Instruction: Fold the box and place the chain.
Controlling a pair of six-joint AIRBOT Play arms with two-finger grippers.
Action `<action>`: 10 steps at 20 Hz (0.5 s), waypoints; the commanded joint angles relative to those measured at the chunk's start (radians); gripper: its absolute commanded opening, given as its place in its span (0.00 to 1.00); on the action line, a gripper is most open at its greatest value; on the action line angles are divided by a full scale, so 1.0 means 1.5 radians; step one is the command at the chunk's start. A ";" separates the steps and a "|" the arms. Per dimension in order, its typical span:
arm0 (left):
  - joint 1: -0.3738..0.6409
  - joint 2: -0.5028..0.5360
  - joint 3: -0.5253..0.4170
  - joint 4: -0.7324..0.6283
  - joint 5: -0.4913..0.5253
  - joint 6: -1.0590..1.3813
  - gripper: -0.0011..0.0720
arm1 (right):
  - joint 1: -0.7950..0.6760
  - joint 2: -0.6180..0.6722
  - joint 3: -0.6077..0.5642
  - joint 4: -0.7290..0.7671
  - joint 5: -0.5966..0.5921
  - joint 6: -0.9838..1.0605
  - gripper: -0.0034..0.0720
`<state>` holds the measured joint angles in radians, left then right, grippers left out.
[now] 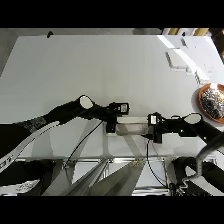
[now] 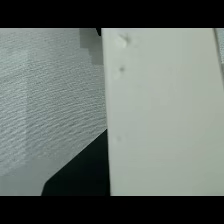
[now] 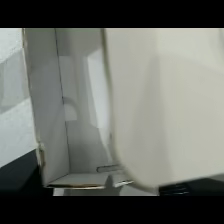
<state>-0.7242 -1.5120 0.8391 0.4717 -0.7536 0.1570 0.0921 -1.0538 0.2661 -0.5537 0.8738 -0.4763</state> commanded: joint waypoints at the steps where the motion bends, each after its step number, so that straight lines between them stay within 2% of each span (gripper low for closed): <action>1: -0.001 0.000 0.000 0.000 0.001 0.000 0.03 | -0.001 -0.010 0.000 0.000 0.001 -0.005 0.70; 2: -0.001 0.000 0.000 0.000 0.001 0.000 0.03 | -0.001 -0.013 0.000 -0.003 -0.001 -0.005 0.69; 3: -0.001 0.000 0.000 0.000 0.001 0.000 0.03 | -0.001 -0.018 0.000 -0.018 -0.001 -0.004 0.60; 4: -0.001 0.000 0.000 0.000 0.001 0.000 0.03 | -0.001 -0.018 0.000 -0.036 -0.001 -0.002 0.56; 7: -0.001 0.000 0.000 0.000 0.001 0.000 0.03 | -0.001 -0.018 0.000 -0.052 -0.002 -0.003 0.57; 9: -0.001 0.000 0.000 0.000 0.001 0.000 0.03 | -0.001 -0.018 0.000 -0.051 -0.007 -0.003 0.67; 10: -0.001 0.000 0.000 0.000 0.001 0.000 0.03 | -0.001 -0.017 0.000 -0.050 -0.010 -0.003 0.67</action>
<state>-0.7246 -1.5124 0.8391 0.4717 -0.7536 0.1570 0.0914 -1.0786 0.2665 -0.6098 0.8696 -0.4824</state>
